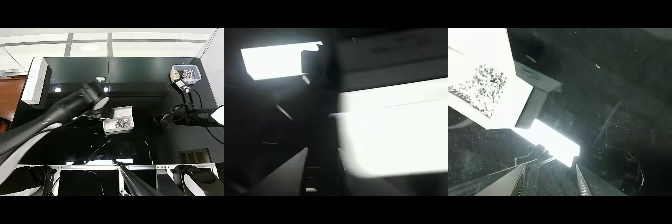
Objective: Fold the box and place the chain.
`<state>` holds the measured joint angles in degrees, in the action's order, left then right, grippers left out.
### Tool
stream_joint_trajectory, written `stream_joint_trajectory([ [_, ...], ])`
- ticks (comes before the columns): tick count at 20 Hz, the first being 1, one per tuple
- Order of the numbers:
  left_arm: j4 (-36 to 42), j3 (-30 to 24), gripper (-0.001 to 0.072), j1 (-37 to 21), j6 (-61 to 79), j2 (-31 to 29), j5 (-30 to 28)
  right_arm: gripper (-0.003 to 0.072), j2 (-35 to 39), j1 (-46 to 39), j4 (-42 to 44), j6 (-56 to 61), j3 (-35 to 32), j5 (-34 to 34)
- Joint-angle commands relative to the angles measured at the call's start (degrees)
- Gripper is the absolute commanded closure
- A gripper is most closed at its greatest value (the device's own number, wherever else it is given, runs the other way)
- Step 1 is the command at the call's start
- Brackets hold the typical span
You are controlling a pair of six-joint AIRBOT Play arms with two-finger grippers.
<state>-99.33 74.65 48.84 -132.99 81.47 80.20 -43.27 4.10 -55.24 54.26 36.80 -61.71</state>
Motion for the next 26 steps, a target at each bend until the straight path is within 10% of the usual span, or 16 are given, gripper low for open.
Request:
stream_joint_trajectory([
  [1,-12.1,-8.3,0.0462,-1.8,6.1,-12.7,3.2,0.0309,0.0,0.0,0.2,0.9,0.0,0.2],
  [5,-1.8,-32.9,0.0462,-19.0,1.4,-29.8,-9.0,0.0309,0.0,0.0,0.2,2.8,0.0,0.1],
  [8,40.0,-48.1,0.0463,-34.5,31.8,-32.7,-29.1,0.0309,0.0,0.0,0.4,4.2,0.0,0.2],
  [11,70.5,-52.6,0.0462,-39.0,85.0,-27.9,-26.0,0.0309,0.0,0.0,0.6,5.8,0.0,0.0],
  [14,76.7,-52.5,0.0443,-37.8,108.2,-23.5,-24.3,0.0309,0.0,0.0,0.6,7.6,0.0,-0.4],
  [16,77.4,-52.3,-0.0006,-36.6,123.1,-21.9,-24.4,0.0309,0.0,0.0,1.1,8.4,0.0,-0.5],
  [26,77.5,-46.0,-0.0011,-26.2,154.0,-15.1,-35.0,0.0309,0.0,0.0,1.6,9.4,0.0,-0.8],
])
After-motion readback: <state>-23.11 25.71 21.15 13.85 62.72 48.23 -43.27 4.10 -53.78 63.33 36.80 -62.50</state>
